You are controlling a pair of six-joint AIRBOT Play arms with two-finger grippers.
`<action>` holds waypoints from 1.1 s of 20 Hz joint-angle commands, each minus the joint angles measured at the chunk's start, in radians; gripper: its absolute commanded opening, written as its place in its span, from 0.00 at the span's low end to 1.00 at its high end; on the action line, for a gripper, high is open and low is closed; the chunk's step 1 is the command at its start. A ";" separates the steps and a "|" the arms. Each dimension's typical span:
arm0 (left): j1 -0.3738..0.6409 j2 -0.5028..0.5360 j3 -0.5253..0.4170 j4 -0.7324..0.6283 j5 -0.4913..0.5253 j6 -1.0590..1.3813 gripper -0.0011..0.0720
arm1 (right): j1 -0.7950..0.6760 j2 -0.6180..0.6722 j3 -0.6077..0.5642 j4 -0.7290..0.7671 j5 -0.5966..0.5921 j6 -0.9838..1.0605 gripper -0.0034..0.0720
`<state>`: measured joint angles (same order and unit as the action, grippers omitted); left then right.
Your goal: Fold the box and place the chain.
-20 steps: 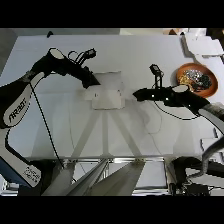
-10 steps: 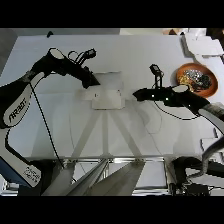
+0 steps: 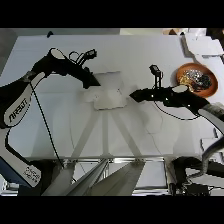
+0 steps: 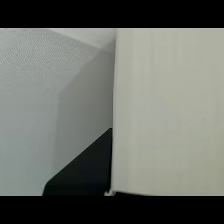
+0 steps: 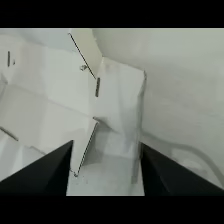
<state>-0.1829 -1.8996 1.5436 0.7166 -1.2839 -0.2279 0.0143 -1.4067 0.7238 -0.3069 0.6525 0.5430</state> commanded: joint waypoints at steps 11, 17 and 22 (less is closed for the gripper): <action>0.066 0.450 -0.115 0.166 -0.196 -0.103 0.01 | -0.192 0.342 0.029 0.022 0.165 0.188 0.68; 0.056 0.462 -0.396 -0.005 -0.060 0.071 0.03 | -0.399 0.470 0.029 0.011 0.247 0.190 0.67; 0.039 0.410 -0.397 -0.079 0.042 0.229 0.03 | -0.425 0.471 0.029 -0.087 0.264 0.190 0.67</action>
